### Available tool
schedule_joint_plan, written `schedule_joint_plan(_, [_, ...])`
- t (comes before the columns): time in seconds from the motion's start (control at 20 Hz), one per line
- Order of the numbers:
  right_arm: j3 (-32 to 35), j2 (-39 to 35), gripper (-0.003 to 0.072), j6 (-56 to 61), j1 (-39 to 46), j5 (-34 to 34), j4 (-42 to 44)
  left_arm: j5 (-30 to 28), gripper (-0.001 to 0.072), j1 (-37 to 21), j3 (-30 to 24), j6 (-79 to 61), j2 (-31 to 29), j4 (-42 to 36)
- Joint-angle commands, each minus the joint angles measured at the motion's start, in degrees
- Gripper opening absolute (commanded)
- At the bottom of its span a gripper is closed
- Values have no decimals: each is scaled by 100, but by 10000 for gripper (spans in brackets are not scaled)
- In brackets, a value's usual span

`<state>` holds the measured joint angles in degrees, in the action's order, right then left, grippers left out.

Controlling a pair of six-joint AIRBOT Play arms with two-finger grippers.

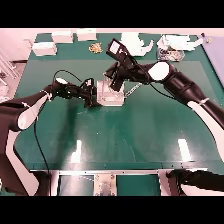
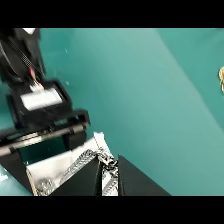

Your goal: Fold the box and place the chain.

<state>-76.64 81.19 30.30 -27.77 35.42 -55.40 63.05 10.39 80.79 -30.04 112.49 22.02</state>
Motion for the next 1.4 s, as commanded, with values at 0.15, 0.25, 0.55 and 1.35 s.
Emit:
schedule_joint_plan(0.15, [166,756,6,42,310,184,-404,-2,623,-4,2,0,-4,0])
schedule_joint_plan(0.25, [157,761,489,-186,361,490,-407,0,623,-4,2,-2,-4,0])
schedule_joint_plan(0.55, [149,385,535,-249,1049,1209,-767,0,623,-4,2,0,-4,0])
schedule_joint_plan(1.35, [610,1884,586,-4376,1823,1200,1722,-2,623,-4,2,0,-4,0])
